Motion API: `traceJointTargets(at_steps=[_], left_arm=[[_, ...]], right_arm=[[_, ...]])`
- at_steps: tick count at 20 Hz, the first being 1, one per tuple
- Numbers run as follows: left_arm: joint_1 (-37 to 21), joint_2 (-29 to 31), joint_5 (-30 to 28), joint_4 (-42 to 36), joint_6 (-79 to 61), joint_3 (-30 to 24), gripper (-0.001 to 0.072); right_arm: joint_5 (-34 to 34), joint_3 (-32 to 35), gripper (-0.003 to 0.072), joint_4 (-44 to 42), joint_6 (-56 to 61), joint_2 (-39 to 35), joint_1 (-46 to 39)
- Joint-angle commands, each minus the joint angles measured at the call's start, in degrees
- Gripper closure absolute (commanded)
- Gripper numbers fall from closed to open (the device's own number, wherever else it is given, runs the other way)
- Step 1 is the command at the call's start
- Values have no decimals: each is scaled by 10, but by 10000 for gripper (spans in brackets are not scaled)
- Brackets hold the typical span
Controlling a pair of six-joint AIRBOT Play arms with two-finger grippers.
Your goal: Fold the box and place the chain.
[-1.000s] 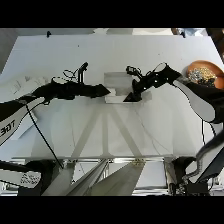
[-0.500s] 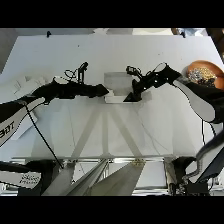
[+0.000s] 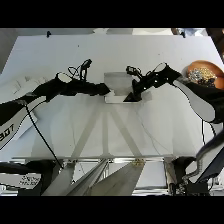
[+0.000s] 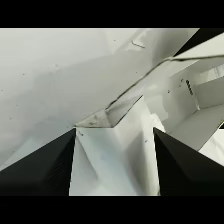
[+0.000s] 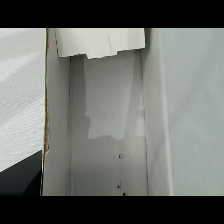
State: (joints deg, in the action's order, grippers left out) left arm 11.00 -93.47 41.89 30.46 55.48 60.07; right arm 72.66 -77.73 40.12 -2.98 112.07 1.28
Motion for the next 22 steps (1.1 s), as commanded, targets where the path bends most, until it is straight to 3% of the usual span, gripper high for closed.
traceJointTargets(at_steps=[1,3,9,13,18,22], left_arm=[[21,-2,3,130,93,33,206],[27,-4,5,207,167,37,224],[35,-12,40,247,231,57,258],[50,-19,81,319,306,104,276],[79,-65,140,350,374,162,276],[104,-97,205,425,444,232,276]], right_arm=[[0,0,116,0,0,0,0],[0,0,116,0,0,0,0],[0,0,116,0,0,0,0],[0,0,116,0,0,0,0],[0,0,116,0,0,0,0],[0,0,116,0,0,0,0]])
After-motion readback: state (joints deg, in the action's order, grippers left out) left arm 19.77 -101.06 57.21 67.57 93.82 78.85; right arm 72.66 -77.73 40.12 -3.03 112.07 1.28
